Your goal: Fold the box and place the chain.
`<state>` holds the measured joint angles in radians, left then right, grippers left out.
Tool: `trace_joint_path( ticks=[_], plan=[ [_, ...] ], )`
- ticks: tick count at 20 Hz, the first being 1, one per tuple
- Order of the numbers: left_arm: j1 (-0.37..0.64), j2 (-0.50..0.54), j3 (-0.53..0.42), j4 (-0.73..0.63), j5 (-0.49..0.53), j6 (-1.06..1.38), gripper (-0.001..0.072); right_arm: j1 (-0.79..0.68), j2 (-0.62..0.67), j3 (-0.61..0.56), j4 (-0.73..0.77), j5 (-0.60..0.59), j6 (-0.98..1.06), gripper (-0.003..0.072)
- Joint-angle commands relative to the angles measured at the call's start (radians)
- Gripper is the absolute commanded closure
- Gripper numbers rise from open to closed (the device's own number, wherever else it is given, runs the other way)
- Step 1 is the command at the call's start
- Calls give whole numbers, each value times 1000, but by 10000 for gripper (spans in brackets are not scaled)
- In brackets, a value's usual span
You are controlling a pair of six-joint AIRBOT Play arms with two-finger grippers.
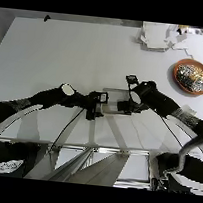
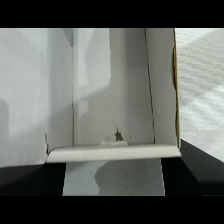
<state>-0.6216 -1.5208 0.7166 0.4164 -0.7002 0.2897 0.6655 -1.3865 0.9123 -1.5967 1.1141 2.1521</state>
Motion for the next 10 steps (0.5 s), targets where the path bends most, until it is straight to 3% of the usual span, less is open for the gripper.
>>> trace_joint_path(
  ticks=[1,10],
  plan=[
    [1,1,0,-1,0,-2,438,1,0,-1,3,-24,24,447],
    [1,1,0,-1,0,-2,438,-7,0,-41,4,-90,3,471]
  ],
)
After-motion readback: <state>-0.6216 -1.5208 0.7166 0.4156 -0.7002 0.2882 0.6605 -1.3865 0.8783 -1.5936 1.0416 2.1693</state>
